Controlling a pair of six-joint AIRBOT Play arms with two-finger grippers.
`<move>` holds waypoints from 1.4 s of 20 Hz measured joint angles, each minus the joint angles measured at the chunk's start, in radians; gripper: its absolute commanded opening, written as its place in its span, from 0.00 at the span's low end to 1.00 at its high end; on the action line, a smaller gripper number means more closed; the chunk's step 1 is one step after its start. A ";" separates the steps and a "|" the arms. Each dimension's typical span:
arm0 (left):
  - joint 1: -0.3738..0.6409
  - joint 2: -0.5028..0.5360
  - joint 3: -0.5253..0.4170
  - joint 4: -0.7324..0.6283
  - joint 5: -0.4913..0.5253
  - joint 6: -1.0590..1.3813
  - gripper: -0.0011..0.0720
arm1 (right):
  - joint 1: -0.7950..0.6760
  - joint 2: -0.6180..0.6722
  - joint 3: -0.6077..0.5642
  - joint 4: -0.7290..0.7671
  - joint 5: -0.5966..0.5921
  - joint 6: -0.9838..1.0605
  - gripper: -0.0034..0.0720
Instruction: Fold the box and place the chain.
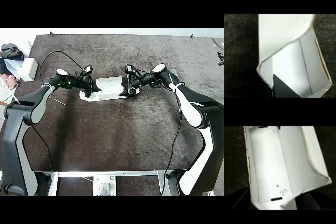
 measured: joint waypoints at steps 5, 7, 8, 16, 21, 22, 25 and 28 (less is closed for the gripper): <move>0.000 0.000 0.000 0.000 0.000 0.000 0.03 | 0.016 -0.025 0.003 0.000 0.030 -0.001 0.95; 0.000 0.000 0.000 0.000 0.000 0.000 0.03 | 0.023 -0.032 0.003 0.001 0.033 -0.002 0.95; 0.000 0.000 0.000 0.000 0.000 0.000 0.03 | 0.025 -0.037 0.004 0.001 0.033 -0.002 0.95; 0.000 0.000 0.000 0.000 0.000 0.000 0.03 | 0.017 -0.058 0.004 0.003 0.033 0.003 0.94; 0.000 0.000 0.000 0.000 0.000 0.000 0.03 | 0.013 -0.064 0.004 0.000 0.033 0.005 0.91; 0.000 0.000 0.000 0.000 0.000 0.000 0.03 | 0.013 -0.068 0.005 -0.001 0.033 0.005 0.91; 0.000 0.000 0.000 0.000 0.000 0.000 0.03 | 0.013 -0.081 0.008 0.000 0.038 0.005 0.91; 0.000 0.000 0.000 0.000 0.000 0.000 0.03 | 0.015 -0.089 0.022 0.005 0.043 0.005 0.91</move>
